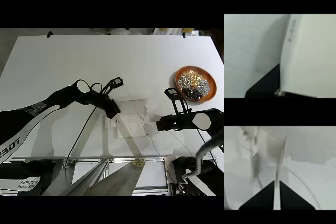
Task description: Fold the box and place the chain.
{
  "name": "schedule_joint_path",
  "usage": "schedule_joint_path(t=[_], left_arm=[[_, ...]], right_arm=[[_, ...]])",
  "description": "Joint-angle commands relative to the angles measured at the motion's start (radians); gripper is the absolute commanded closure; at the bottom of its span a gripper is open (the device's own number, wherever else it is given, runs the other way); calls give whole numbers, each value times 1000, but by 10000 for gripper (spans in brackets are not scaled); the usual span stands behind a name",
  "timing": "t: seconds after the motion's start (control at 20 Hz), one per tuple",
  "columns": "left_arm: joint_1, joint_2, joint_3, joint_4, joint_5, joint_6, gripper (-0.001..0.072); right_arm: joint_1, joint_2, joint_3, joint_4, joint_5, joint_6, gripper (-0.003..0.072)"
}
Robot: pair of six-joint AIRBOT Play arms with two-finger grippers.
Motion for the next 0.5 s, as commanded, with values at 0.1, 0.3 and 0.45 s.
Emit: schedule_joint_path(t=[0.1,0.3,0.45], left_arm=[[-3,4,0,-8,-35,115,708],[-17,2,0,-7,-45,272,708],[-35,-8,0,-8,-31,355,708]], right_arm=[[0,4,117,7,72,-74,560],[0,13,153,-6,57,-108,560],[0,13,153,-27,59,-117,560]])
